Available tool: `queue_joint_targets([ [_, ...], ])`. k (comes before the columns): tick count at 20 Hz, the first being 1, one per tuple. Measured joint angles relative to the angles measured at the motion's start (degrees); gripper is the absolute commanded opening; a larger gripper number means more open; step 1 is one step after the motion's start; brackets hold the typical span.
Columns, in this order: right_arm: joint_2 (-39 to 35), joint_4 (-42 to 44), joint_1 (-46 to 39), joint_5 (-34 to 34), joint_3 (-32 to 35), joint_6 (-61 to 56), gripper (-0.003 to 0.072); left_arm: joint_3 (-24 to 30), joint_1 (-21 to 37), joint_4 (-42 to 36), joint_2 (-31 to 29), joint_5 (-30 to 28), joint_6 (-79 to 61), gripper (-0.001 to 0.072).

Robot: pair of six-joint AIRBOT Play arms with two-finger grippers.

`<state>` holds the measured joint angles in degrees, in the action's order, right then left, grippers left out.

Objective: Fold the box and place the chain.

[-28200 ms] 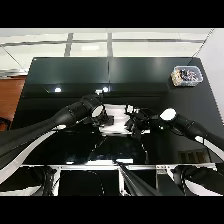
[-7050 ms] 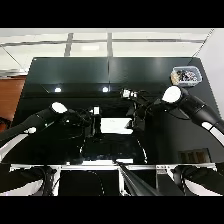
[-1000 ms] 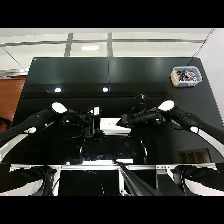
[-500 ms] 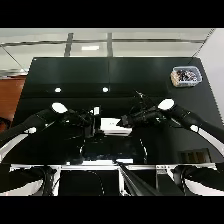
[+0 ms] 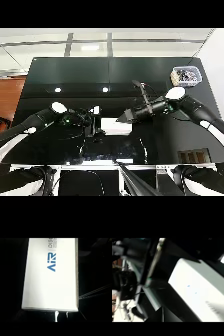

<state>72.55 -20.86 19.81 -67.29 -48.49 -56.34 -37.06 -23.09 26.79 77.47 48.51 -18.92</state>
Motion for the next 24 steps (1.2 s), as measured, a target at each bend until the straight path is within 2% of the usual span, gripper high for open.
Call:
queue_joint_targets([
  [5, -6.84, -8.44, -7.72, -3.82, -0.42, -3.85, 0.0016, -0.66, 0.92, 2.89, -2.43, -1.62, 2.97, 0.071],
  [10, -14.25, -18.91, -19.1, -8.59, -0.52, -7.56, 0.0016, -2.32, 2.84, 10.1, -10.43, 1.27, 11.85, 0.0709],
  [13, -16.22, -21.59, -23.28, -9.9, -0.52, -8.31, 0.0016, -4.04, 0.63, 11.04, -12.24, 2.05, 14.69, 0.0707],
  [15, -16.76, -22.34, -24.46, -10.21, -0.52, -8.68, 0.0016, -6.73, -2.21, 11.63, -10.43, 1.6, 17.49, 0.0707],
  [20, -17.27, -23.28, -25.51, -10.69, -0.52, -9.11, 0.0016, -16.2, -9.14, 17.55, -0.11, 3.34, 26.05, 0.0707],
  [24, -17.35, -24.06, -25.7, -11.56, -0.52, -9.2, 0.0016, -19.3, -11.85, 20.57, 4.59, 4.76, 28.22, 0.0707],
])
